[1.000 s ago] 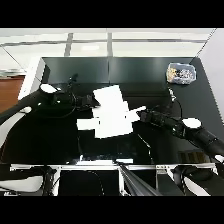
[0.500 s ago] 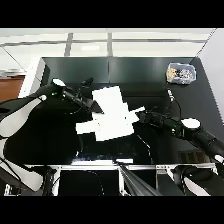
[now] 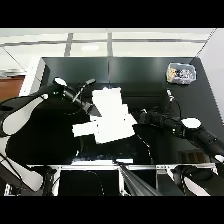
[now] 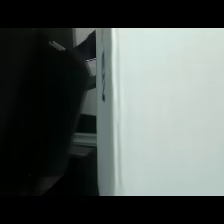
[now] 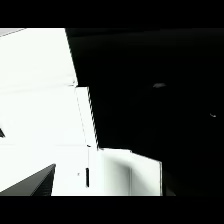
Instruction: Fold the box and place the chain.
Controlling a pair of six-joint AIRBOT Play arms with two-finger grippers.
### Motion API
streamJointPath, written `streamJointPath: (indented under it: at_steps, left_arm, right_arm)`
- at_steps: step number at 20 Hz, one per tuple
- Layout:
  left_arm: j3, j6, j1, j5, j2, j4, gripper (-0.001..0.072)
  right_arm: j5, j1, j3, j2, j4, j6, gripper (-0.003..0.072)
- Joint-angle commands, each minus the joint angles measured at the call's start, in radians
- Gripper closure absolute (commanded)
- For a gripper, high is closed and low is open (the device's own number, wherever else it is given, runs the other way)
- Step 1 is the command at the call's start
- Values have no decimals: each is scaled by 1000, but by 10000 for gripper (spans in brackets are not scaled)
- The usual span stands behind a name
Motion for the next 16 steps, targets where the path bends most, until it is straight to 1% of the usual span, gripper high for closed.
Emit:
streamJointPath:
  at_steps: [1, 3, 4, 5, 6, 7, 8, 9, 11, 13, 16]
  left_arm:
    - [2, 6, -9, 30, 51, 75, 687]
    - [-17, 16, -34, 65, 135, 88, 688]
    - [-47, 53, -56, 106, 188, 85, 688]
    - [-97, 112, -87, 187, 252, 83, 688]
    - [-146, 172, -117, 275, 304, 83, 686]
    - [-194, 255, -151, 355, 346, 83, 685]
    - [-227, 327, -179, 412, 369, 83, 686]
    - [-243, 412, -202, 433, 373, 84, 686]
    - [-242, 502, -238, 439, 357, 85, 686]
    - [-242, 567, -261, 496, 348, 89, 686]
    - [-243, 570, -274, 605, 344, 88, 686]
  right_arm:
    - [175, -82, 80, 21, -282, 0, 16]
    - [380, -145, 189, 55, -542, 0, 17]
    - [475, -166, 248, 71, -661, 0, 17]
    - [541, -176, 293, 86, -762, -1, 17]
    - [580, -177, 327, 100, -841, -9, 17]
    - [603, -177, 344, 108, -884, -21, 17]
    - [618, -176, 343, 109, -883, -40, 16]
    - [620, -168, 332, 108, -883, -53, 17]
    - [600, -137, 286, 108, -882, -100, 17]
    - [547, -98, 228, 108, -882, -163, 17]
    - [445, -26, 153, 108, -882, -266, 17]
